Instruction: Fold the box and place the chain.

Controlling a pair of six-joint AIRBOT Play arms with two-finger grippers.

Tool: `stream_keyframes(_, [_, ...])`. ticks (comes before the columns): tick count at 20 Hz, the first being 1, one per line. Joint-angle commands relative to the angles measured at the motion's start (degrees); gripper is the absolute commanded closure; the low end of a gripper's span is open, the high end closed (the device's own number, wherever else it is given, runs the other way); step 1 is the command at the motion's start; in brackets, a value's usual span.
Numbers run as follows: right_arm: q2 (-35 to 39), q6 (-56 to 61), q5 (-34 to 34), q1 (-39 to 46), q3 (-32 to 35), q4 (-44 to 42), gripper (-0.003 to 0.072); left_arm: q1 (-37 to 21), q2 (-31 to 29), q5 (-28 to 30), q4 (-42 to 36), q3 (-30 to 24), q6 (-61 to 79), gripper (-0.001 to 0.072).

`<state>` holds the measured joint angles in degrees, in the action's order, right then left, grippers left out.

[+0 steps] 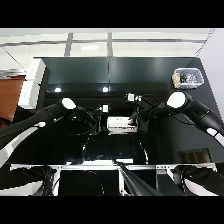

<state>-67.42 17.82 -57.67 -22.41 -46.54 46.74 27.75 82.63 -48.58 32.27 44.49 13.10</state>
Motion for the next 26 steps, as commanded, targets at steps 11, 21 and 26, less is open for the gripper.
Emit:
stream_keyframes(11, [0.0, 2.1, -2.1, -0.2, 0.0, 0.7, 0.0435, 0.0, 0.0, -0.1, 0.0, 0.0, 0.0, 0.0357])
stream_keyframes(21, [0.0, 2.5, -2.4, -0.2, 0.0, 0.7, 0.0311, 0.0, 0.0, -0.1, 0.0, 0.0, 0.0, 0.0357])
stream_keyframes(26, [-0.1, 2.5, -2.6, -0.2, 1.9, 0.8, 0.0311, 0.0, 0.0, -0.1, 0.0, 0.0, 0.0, 0.0357])
